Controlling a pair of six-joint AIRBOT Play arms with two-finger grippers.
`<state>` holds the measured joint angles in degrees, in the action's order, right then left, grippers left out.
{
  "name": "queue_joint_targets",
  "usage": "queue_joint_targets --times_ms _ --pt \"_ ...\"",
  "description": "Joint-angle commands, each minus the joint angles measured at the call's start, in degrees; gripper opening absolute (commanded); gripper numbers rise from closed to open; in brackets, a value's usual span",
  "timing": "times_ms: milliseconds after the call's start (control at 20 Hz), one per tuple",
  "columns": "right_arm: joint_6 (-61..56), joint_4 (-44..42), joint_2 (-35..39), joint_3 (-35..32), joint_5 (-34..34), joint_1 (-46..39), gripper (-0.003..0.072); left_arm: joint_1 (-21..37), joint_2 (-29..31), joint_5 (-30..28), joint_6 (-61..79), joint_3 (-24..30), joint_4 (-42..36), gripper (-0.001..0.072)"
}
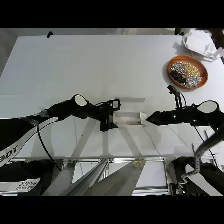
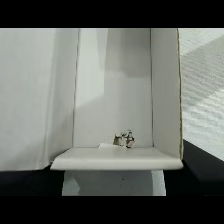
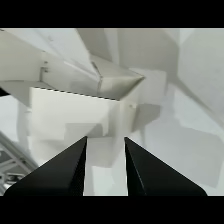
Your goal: Fold the box and place the chain.
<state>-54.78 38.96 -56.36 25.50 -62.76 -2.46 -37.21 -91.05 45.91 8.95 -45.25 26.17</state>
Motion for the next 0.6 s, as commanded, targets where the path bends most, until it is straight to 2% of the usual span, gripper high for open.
queue_joint_targets --times_ms 0,50,150,400,550 --pt "2.0 -3.3 0.5 0.0 -1.1 0.0 0.0291 0.0 0.0 0.0 0.0 0.0 0.0 0.0410" --pt "2.0 -2.6 0.5 0.0 -1.1 0.0 0.0351 0.0 0.0 0.0 0.0 0.0 0.0 0.0410" --pt "1.9 -1.2 0.5 0.0 -0.4 0.0 0.0402 0.0 0.0 0.0 0.0 0.0 0.0 0.0410" --pt "1.0 -0.6 0.5 0.0 2.4 0.5 0.0416 0.0 0.0 0.0 0.0 0.0 0.0 0.0410" --pt "-2.2 3.5 0.3 0.0 5.2 4.5 0.0420 0.0 0.0 0.0 0.0 0.0 0.0 0.0410"
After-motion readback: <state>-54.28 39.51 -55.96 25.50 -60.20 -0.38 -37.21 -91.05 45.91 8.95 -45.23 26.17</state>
